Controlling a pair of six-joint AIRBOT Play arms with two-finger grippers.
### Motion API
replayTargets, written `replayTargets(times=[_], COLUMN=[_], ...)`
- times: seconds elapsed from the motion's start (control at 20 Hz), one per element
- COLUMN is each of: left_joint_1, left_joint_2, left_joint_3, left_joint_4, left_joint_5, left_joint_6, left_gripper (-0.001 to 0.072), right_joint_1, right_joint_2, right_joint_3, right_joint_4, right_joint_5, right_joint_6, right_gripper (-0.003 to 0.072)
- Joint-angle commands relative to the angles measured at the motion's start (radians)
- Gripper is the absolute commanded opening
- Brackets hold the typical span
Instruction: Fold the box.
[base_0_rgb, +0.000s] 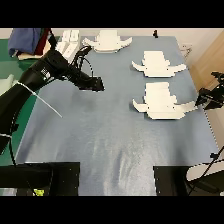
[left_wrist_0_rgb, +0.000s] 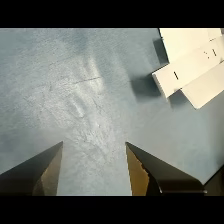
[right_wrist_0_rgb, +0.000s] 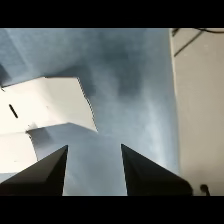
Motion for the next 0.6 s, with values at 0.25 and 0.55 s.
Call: replayTargets(times=[0.25, 0.55], left_joint_1=[0.001, 0.003], left_joint_2=[0.0, 0.0], left_joint_3=[0.001, 0.001], left_joint_4=[-0.047, -0.047], left_joint_5=[-0.016, -0.016], left_joint_6=[0.0, 0.0], left_gripper=[0.0588, 0.0588], right_joint_1=[-0.011, 0.014], right_joint_2=[-0.089, -0.081], right_joint_3=[0.0, -0.012], right_joint_4=[0.285, 0.587], right_joint_5=[0.037, 0.183], right_joint_6=[-0.168, -0.195], right_gripper=[0.0359, -0.0001])
